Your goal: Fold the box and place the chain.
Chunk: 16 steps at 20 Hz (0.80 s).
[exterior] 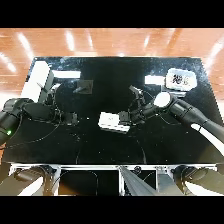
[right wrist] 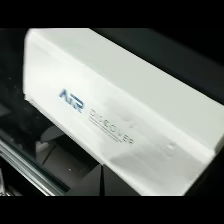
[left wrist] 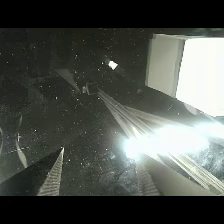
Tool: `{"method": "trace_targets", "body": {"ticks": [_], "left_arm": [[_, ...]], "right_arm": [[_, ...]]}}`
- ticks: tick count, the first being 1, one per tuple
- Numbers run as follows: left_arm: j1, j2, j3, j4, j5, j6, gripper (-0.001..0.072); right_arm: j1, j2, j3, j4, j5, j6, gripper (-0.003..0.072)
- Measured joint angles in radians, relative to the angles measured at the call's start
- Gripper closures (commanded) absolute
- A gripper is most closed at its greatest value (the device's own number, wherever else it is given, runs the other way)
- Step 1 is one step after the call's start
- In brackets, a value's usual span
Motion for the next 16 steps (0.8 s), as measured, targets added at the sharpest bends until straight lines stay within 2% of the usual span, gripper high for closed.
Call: {"method": "trace_targets", "body": {"ticks": [12,16], "left_arm": [[0.000,0.000,0.000,-0.006,-0.002,0.000,0.0164],[0.000,0.000,0.008,-0.006,-0.002,0.010,0.0164]], "right_arm": [[-0.002,0.001,-0.039,-0.002,-0.057,0.013,0.0656],[-0.023,0.057,-0.034,0.003,-0.033,-0.008,0.0656]]}}
